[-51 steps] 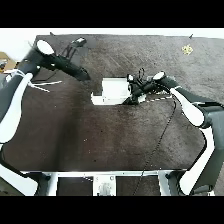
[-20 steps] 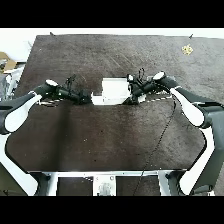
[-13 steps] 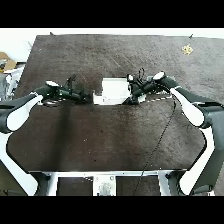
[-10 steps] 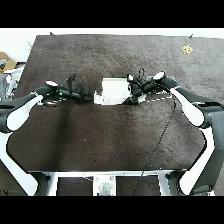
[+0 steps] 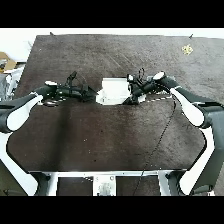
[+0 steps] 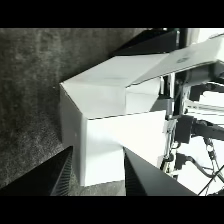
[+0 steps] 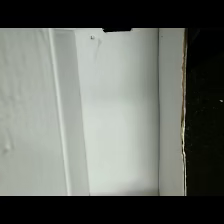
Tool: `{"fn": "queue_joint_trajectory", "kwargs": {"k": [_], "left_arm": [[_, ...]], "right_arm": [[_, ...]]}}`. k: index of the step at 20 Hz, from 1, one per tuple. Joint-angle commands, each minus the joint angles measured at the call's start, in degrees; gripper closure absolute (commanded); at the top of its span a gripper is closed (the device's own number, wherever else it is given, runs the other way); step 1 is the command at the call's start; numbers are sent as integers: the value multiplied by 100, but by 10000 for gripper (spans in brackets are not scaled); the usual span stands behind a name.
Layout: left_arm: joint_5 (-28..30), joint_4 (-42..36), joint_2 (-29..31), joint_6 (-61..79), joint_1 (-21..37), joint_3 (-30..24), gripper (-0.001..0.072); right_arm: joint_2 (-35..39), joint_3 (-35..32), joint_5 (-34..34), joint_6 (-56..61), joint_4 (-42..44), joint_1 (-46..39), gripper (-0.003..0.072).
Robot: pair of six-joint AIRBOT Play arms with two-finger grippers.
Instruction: Fold the box and place the chain.
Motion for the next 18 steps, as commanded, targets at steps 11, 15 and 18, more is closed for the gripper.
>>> {"fn": "queue_joint_trajectory", "kwargs": {"k": [11, 15, 18], "left_arm": [[-168, 581, 26, -597, -407, 660, 360], [-81, 1058, 26, -997, -529, 905, 352], [-63, 1757, 26, -1587, -669, 1193, 319]], "right_arm": [[-2, 0, 0, 0, 0, 0, 245], [-2, 0, 2, 0, 2, 0, 245], [0, 0, 0, 0, 0, 0, 245]]}}
